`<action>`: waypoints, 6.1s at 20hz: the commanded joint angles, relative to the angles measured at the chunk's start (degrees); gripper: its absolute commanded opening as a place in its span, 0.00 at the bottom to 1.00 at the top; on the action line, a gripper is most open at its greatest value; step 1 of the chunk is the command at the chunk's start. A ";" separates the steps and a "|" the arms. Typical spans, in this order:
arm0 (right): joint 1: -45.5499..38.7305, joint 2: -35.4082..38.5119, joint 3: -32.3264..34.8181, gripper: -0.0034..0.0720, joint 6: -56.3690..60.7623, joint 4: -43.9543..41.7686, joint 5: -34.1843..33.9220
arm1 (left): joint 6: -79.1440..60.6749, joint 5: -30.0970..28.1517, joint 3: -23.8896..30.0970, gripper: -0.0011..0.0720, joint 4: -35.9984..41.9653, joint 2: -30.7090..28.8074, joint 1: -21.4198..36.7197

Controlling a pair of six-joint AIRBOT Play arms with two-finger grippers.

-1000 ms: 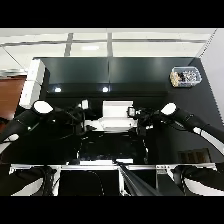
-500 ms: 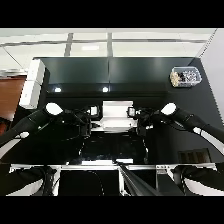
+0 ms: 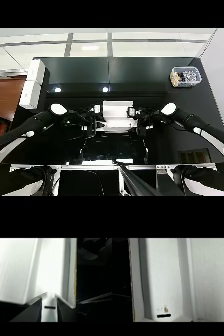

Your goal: Fold the box and place the chain.

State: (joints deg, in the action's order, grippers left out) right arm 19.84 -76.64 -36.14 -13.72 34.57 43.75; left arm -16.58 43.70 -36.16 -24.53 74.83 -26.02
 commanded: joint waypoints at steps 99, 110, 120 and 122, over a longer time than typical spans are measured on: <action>0.04 -0.04 0.02 0.29 0.04 -0.04 0.02 | 140.87 23.17 -32.65 0.46 -59.01 16.17 -17.86; 0.04 -0.04 0.00 0.29 0.04 -0.04 0.02 | 141.52 23.45 -32.65 0.52 -58.40 16.17 -17.94; 0.04 -0.04 0.00 0.28 0.04 -0.04 0.02 | 141.52 24.30 -32.65 0.05 -58.75 16.17 -17.97; 0.04 -0.04 0.02 0.28 0.04 -0.04 0.02 | 141.52 24.17 -32.65 0.05 -58.73 16.17 -17.99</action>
State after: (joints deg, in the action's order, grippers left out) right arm 19.84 -76.66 -36.14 -13.56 34.46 43.77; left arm 125.08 67.59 -68.75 -83.29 91.02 -43.99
